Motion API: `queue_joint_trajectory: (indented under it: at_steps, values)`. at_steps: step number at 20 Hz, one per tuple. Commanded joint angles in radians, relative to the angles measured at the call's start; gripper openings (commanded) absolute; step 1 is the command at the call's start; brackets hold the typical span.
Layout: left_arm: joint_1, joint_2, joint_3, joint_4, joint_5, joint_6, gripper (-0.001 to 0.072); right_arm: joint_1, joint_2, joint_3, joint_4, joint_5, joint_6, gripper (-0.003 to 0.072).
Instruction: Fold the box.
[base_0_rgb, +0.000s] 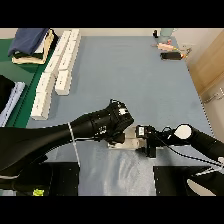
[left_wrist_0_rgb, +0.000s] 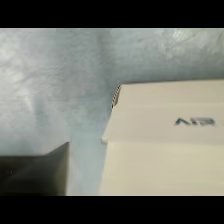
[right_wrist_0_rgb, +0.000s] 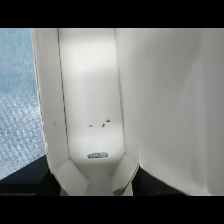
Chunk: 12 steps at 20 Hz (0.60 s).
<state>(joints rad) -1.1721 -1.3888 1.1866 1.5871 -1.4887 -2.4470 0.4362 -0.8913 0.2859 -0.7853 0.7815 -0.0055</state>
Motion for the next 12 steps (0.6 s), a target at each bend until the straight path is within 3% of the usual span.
queue_joint_trajectory:
  at_steps: [1, 5, 7, 12]
  values:
    - [0.001, 0.053, 0.012, -0.002, -0.15, 0.105, 0.0016, 0.0, 0.001, 0.001, 0.0, 0.0, 0.0, 0.0505]
    - [0.0, 0.098, 0.009, 0.0, -0.211, 0.227, 0.0017, 0.0, 0.001, 0.001, 0.0, 0.0, 0.0, 0.0504]
    - [0.042, 0.147, -0.026, -0.048, -0.177, 0.298, 0.0017, 0.0, 0.001, 0.001, 0.0, 0.0, 0.0, 0.0504]
    - [0.189, 0.4, -0.316, -0.187, 0.209, 0.755, 0.0016, 0.0, 0.001, 0.001, 0.0, 0.0, 0.0, 0.0505]
